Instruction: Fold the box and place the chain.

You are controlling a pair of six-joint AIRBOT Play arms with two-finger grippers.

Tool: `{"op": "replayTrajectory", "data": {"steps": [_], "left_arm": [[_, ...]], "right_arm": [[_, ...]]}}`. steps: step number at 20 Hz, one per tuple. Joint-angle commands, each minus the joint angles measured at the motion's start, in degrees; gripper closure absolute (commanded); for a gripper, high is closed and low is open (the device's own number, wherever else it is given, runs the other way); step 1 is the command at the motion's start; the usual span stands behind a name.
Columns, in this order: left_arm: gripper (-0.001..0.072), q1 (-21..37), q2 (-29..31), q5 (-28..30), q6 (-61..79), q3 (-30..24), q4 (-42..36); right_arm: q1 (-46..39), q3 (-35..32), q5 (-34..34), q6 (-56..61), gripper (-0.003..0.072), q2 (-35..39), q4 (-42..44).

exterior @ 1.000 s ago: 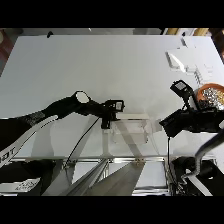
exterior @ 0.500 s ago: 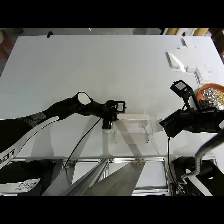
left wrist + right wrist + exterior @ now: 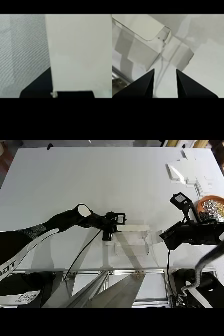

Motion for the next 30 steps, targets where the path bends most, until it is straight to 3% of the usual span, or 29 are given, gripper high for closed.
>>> {"op": "replayTrajectory", "data": {"steps": [1,6,7,10,16,22,23,24,25,26,30], "left_arm": [[0.0672,0.0,0.0,-0.3,0.0,0.0,-0.2],[0.0672,0.0,0.0,-0.4,0.0,0.0,-0.3],[0.0672,0.0,0.0,-0.4,0.0,0.0,-0.3],[0.0672,0.0,0.0,-0.4,0.0,0.0,-0.3],[0.0672,0.0,0.0,-0.4,0.0,0.0,-0.2],[0.0672,0.0,0.0,-0.4,0.0,0.0,-0.3],[0.0672,0.0,0.0,-0.4,0.0,0.0,-0.3],[0.0672,0.0,0.0,-0.4,0.0,0.0,-0.3],[0.0672,0.0,0.0,-0.4,0.0,0.0,-0.3],[0.0672,0.0,0.0,-0.4,0.0,0.0,-0.3],[0.0672,0.0,0.0,-0.4,0.0,0.0,-0.3]], "right_arm": [[0.1,0.0,0.7,-0.8,0.0381,0.0,0.0],[0.1,-0.1,0.6,-9.1,0.0403,0.0,0.9],[0.1,-0.2,0.5,-11.3,0.0443,0.0,1.3],[0.1,-2.3,0.0,-22.0,0.067,-0.2,6.6],[0.1,-10.1,0.0,-39.4,0.0671,-0.4,13.0],[6.4,-15.5,-4.8,-48.5,0.0668,-0.3,10.1],[7.7,-16.3,-5.0,-48.5,0.0639,-0.3,9.2],[8.8,-17.0,-6.1,-48.5,0.0528,0.0,8.7],[9.9,-17.9,-8.6,-48.5,0.0325,0.8,7.8],[10.8,-18.9,-11.8,-48.5,0.0173,2.2,6.3],[12.2,-23.8,-18.4,-49.4,0.0103,9.7,2.7]]}}
